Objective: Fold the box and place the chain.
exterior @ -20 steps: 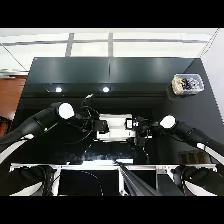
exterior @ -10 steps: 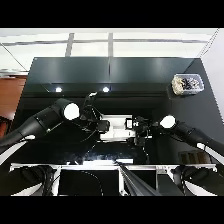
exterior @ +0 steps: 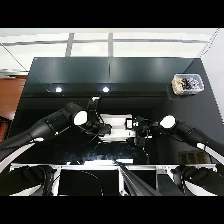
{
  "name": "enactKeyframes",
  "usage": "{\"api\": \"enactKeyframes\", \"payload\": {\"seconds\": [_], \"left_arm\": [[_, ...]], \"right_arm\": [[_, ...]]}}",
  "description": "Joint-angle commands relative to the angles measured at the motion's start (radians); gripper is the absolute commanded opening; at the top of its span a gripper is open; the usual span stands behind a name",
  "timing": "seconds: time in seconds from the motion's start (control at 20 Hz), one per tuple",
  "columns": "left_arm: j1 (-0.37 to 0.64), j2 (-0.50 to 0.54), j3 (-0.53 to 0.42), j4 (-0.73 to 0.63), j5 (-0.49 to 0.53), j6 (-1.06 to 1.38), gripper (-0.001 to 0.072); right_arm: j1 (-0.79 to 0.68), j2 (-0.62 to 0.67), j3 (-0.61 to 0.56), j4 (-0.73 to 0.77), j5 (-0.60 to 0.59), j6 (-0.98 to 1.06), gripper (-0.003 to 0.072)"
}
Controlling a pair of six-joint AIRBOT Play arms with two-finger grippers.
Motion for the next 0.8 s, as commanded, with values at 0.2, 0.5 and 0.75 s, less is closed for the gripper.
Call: {"api": "enactKeyframes", "payload": {"seconds": [0.2,0.5,0.75], "left_arm": [[-0.015,-0.078,0.052,0.051,-0.023,-0.045,0.0272],[-0.048,-0.09,0.066,0.17,-0.05,-0.185,0.0273],[-0.088,-0.135,0.08,0.176,-0.041,-0.237,0.0274]], "right_arm": [[0.001,-0.001,0.0,0.0,0.0,0.0,0.0479],[0.001,-0.001,0.0,0.0,0.0,0.0,0.0479],[0.001,-0.001,0.0,0.0,0.0,0.0,0.0479]]}}
